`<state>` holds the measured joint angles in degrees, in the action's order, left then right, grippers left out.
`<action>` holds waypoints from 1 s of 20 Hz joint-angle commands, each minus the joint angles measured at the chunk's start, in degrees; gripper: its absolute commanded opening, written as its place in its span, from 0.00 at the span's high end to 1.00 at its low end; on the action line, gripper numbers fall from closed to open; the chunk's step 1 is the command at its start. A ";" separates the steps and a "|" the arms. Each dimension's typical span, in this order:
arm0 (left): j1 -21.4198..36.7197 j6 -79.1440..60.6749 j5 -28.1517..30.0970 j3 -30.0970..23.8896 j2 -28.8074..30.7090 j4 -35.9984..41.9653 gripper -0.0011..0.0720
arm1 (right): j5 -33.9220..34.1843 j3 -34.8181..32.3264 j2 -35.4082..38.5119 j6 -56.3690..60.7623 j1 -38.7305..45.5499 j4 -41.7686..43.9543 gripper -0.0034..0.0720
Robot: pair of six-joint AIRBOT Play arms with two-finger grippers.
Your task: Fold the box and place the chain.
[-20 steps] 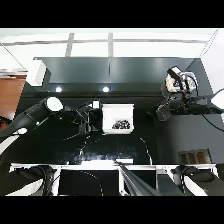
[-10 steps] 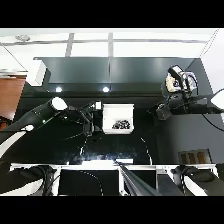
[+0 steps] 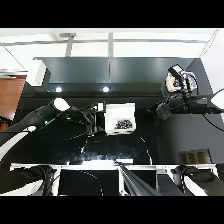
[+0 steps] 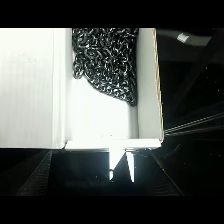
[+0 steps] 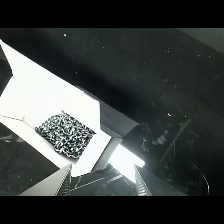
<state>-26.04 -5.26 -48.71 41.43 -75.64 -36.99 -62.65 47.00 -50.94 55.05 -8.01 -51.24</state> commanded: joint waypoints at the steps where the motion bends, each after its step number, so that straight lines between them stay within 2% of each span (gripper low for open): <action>1: -0.17 2.86 0.22 0.04 -0.04 -1.40 0.02 | 0.39 0.00 0.02 0.00 0.04 0.00 0.35; 8: -2.36 6.16 0.55 0.04 -0.66 -2.16 0.02 | 1.40 0.00 0.02 0.00 0.04 0.00 0.35; 15: -3.32 7.13 3.34 0.04 -1.95 0.07 0.02 | 1.68 -0.02 0.02 -0.02 0.04 -0.02 0.35; 18: -4.31 6.97 5.14 0.04 -2.36 0.20 0.02 | 3.78 -0.02 -0.04 0.35 0.02 -0.02 0.35; 19: -4.35 6.91 5.25 0.04 -2.40 -0.04 0.04 | 5.95 -0.02 -0.13 1.88 -0.02 0.00 0.35; 20: -4.24 6.97 5.18 0.04 -2.38 -0.22 0.22 | 8.70 0.00 -0.35 4.48 -0.31 0.00 0.35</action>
<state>-30.00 1.74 -44.29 41.43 -77.84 -37.23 -58.70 47.00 -51.07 55.92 -8.05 -51.27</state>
